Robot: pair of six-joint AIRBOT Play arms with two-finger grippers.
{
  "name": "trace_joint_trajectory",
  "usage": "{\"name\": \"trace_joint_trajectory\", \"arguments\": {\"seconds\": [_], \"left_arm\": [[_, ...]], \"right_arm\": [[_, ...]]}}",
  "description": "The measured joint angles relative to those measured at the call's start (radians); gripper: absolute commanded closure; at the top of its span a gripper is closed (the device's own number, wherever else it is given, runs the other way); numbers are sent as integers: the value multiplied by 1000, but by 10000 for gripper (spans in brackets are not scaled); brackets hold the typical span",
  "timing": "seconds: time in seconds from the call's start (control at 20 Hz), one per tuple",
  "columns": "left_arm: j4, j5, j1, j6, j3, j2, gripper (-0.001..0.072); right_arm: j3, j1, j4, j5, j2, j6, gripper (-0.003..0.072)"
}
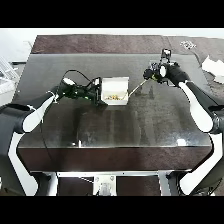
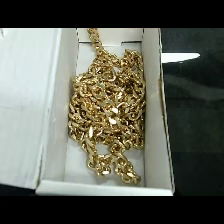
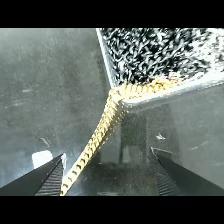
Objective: Fold the box and place the chain.
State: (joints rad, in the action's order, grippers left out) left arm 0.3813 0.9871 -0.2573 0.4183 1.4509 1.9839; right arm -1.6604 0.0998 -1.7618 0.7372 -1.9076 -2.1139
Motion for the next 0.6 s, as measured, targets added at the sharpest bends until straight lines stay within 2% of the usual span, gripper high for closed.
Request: {"name": "trace_joint_trajectory", "arguments": {"seconds": [0.05,0.1,0.15,0.55,0.6], "left_arm": [[0,0,0,0,0,0,222],[0,0,0,0,0,0,222],[0,0,0,0,0,0,222],[0,1,0,0,0,0,222],[0,1,0,0,0,0,222]], "right_arm": [[-23,0,6,19,-14,7,266],[-45,0,18,35,-27,16,387],[-61,0,34,46,-37,30,413],[-116,4,140,97,-75,120,429],[-118,4,142,103,-76,125,457]]}}
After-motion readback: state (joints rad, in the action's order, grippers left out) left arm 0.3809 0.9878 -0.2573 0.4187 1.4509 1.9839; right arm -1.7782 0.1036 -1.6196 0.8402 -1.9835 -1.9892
